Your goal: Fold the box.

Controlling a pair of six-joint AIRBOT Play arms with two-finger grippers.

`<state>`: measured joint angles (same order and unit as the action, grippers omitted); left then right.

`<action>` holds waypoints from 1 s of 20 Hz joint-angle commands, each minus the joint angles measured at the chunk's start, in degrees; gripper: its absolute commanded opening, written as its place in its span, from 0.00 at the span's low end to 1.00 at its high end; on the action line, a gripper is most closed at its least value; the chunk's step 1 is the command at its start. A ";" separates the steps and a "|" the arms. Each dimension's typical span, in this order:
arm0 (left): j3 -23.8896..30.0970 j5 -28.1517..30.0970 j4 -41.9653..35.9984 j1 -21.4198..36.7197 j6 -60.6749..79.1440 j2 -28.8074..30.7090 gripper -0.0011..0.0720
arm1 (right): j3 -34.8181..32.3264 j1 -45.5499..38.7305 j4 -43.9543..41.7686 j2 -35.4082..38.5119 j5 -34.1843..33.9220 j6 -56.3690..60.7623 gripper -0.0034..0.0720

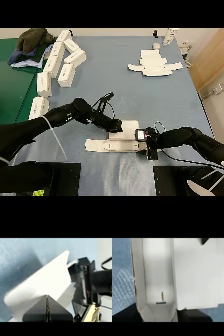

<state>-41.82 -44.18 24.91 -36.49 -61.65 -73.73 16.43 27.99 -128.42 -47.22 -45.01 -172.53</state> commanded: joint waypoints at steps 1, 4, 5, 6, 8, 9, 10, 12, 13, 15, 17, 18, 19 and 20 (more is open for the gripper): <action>-0.31 0.55 0.68 0.33 -2.95 -4.33 0.03 | 0.04 -0.02 0.07 0.04 -0.02 -0.02 0.74; -0.42 1.01 0.37 0.44 -2.75 -4.52 0.03 | 0.04 -0.02 0.07 0.04 -0.04 -0.02 0.74; -0.70 0.66 0.37 0.44 -2.12 -4.50 0.03 | 0.04 -0.02 0.07 0.04 -0.04 -0.02 0.74; -1.27 0.07 0.37 0.44 -0.92 -4.15 0.03 | 0.04 -0.02 0.07 0.04 -0.04 -0.02 0.74; -2.82 -1.68 0.48 0.44 3.50 -1.75 0.03 | 0.04 -0.02 0.07 0.04 -0.04 -0.02 0.74; -3.43 -2.36 0.90 0.46 5.14 0.31 0.03 | 0.04 -0.02 0.07 0.04 -0.02 -0.02 0.74; -3.65 -3.06 1.86 0.44 6.69 3.06 0.03 | 0.04 -0.02 0.07 0.04 -0.02 -0.02 0.74; -3.58 -5.16 8.83 -0.22 6.64 9.03 0.03 | 0.04 -0.02 0.04 0.04 -0.04 -0.02 0.74; -3.34 -6.23 13.00 -1.11 6.10 11.98 0.03 | 0.04 -0.02 0.07 0.04 -0.04 -0.02 0.74; -2.27 -7.34 20.46 -4.42 6.10 18.16 0.03 | 0.04 -0.02 0.07 0.04 -0.04 -0.02 0.74; -1.09 -8.26 26.47 -8.02 6.08 23.12 0.03 | 0.04 -0.02 0.04 0.04 -0.04 -0.02 0.74; -0.35 -8.41 28.76 -9.62 6.08 25.27 0.03 | 0.04 -0.02 0.07 0.04 -0.04 -0.02 0.74; 0.57 -8.26 30.88 -11.06 6.08 27.23 0.03 | 0.04 -0.02 0.07 0.04 -0.04 -0.02 0.74; 1.75 -8.48 32.68 -12.09 6.12 29.29 0.03 | 0.04 -0.02 0.07 0.04 -0.04 -0.02 0.74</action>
